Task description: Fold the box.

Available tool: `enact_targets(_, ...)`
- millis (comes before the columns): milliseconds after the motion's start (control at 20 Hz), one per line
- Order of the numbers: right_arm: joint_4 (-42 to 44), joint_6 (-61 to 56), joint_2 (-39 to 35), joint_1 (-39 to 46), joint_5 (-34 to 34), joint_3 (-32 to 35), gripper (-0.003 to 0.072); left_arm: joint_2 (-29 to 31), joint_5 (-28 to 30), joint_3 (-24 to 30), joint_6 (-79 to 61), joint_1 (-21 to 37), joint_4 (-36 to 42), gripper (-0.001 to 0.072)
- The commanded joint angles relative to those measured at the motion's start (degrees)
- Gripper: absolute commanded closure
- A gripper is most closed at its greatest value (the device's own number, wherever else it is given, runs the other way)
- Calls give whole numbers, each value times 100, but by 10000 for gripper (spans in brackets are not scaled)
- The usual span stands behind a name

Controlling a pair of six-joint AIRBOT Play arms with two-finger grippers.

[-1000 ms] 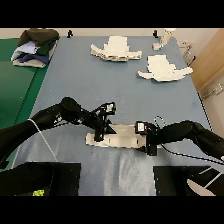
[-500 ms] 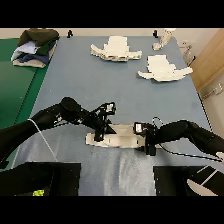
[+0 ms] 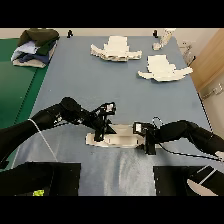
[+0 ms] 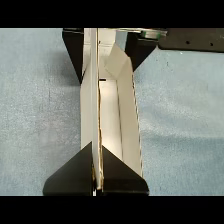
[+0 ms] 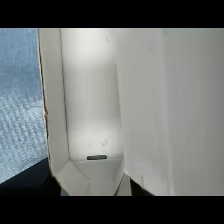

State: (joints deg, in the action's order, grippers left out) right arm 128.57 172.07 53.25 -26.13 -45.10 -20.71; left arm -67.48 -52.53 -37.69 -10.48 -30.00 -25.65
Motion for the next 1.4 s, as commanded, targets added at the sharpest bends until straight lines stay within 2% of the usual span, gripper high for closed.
enact_targets(0,-26,-2,2,-4,-44,35,184,4,0,-4,0,7,0,697)
enact_targets(250,-70,-4,0,-4,-35,44,163,4,0,-4,0,7,0,696)
enact_targets(1350,-83,-4,-11,-4,-39,20,165,4,-2,-4,0,4,31,696)
